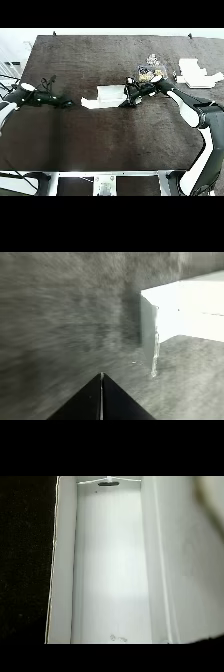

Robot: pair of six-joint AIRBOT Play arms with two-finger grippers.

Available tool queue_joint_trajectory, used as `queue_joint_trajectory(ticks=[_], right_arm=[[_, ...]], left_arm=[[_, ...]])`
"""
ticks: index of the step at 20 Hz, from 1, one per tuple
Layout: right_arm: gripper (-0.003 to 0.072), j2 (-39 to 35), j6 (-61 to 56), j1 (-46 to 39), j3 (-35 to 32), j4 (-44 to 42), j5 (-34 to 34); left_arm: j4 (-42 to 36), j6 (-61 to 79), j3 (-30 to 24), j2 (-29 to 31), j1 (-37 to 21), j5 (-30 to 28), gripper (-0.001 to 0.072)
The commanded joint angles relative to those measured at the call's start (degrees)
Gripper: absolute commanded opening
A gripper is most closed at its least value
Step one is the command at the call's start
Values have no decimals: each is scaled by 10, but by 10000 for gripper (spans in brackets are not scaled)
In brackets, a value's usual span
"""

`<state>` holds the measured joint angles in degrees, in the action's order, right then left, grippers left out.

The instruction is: Fold the box and place the chain.

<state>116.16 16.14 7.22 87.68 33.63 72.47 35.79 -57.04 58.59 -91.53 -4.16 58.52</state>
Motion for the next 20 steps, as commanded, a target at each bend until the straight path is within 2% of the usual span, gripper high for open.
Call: queue_joint_trajectory(ticks=[1,4,11,20], right_arm=[[583,0,0,0,0,0,0],[583,0,0,0,0,0,0],[583,0,0,0,0,0,0],[583,0,0,0,0,0,0]], left_arm=[[-52,26,-2,-34,31,-23,20],[-54,24,-2,-40,61,-54,19],[-133,50,3,-72,92,-69,20],[-135,54,78,-70,98,-8,22]])
